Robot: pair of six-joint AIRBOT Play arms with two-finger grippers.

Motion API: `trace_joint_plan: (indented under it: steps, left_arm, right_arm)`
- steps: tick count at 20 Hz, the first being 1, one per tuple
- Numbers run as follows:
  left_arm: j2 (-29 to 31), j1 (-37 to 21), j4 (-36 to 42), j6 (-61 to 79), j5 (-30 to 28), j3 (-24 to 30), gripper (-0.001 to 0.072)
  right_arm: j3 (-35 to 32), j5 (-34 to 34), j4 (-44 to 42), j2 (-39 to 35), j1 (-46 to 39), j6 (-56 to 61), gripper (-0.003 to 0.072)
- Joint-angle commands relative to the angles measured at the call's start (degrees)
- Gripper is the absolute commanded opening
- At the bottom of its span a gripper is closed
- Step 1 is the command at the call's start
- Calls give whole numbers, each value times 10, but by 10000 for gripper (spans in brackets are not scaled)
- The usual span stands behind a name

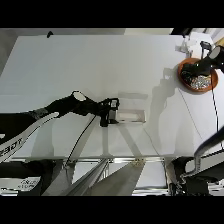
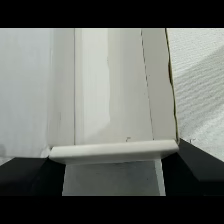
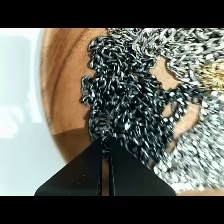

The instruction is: Fold the box and place the chain.

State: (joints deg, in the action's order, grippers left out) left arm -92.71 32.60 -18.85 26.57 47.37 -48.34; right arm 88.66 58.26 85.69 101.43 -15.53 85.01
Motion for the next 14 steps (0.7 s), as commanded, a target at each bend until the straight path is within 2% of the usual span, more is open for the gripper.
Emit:
trace_joint_plan:
  steps: [1,5,14]
  left_arm:
    - [0,0,0,0,0,0,72]
    - [0,0,0,0,0,0,72]
    - [0,0,0,0,0,0,72]
  right_arm:
    - [0,48,0,-44,0,-53,21]
    - [0,117,0,-107,0,-86,21]
    - [-1,193,-46,-218,0,-91,20]
